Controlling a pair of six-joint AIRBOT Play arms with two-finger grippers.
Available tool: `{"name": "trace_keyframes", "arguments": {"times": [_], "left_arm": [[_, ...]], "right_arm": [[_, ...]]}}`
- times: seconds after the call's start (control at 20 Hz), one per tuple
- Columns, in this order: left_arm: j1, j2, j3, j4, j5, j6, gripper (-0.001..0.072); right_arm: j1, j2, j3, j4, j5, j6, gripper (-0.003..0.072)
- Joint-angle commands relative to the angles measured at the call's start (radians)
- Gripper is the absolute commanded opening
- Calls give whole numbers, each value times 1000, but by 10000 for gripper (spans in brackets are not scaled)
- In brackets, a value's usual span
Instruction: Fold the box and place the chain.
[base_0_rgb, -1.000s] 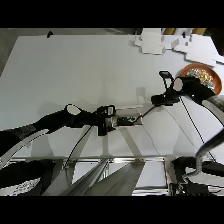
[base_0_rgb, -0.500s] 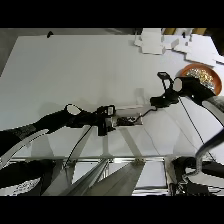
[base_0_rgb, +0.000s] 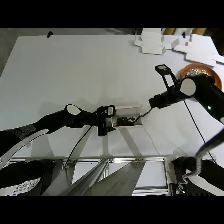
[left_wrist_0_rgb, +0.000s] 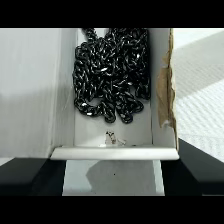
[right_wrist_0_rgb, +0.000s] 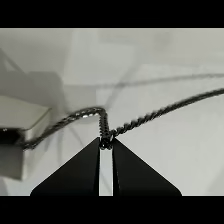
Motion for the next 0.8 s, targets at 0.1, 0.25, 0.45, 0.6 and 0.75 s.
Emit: {"name": "trace_keyframes", "arguments": {"times": [0.1,0.25,0.45,0.6,0.75], "left_arm": [[0,0,0,0,-5,0,170],[-1,0,0,0,-5,0,170],[0,1,0,0,-5,0,170],[0,1,0,0,-5,0,170],[0,0,0,0,-5,0,170]], "right_arm": [[122,174,1,186,27,-18,16],[173,226,1,256,21,-18,16],[220,246,1,330,20,-19,16],[253,246,1,393,4,-42,16],[278,242,1,399,-38,-40,16]]}}
